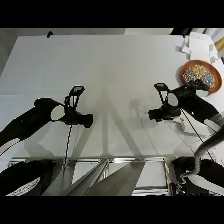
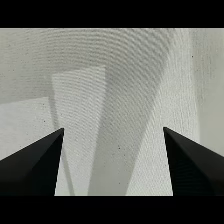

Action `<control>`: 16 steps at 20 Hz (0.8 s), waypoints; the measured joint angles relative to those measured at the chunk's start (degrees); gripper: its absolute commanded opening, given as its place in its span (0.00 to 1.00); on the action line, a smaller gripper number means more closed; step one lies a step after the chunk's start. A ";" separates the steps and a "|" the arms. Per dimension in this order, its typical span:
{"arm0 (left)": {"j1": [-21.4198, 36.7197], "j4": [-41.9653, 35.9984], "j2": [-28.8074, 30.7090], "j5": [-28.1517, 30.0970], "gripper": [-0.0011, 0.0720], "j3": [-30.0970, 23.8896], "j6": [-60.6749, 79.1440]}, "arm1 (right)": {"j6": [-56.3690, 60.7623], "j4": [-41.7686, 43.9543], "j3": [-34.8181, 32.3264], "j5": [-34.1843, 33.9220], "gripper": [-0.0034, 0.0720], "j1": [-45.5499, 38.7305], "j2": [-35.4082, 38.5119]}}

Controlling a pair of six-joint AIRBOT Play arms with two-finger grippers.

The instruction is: Fold the box and place the chain.

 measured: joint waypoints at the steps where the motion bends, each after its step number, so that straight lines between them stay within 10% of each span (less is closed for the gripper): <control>1: 0.00 0.00 0.00 0.00 0.96 0.00 0.00 | -0.28 -0.33 0.11 0.17 0.39 0.00 0.00; 9: 0.00 0.00 0.00 0.02 0.96 0.00 0.00 | -3.91 -22.01 8.22 10.73 0.41 -7.26 0.00; 13: 0.00 0.00 0.00 0.02 0.96 0.00 0.00 | -10.03 -33.14 9.94 12.35 0.88 -18.69 0.00; 16: 0.00 0.02 0.00 0.00 0.96 0.00 0.00 | -13.31 -36.35 10.36 10.80 0.91 -28.20 -0.02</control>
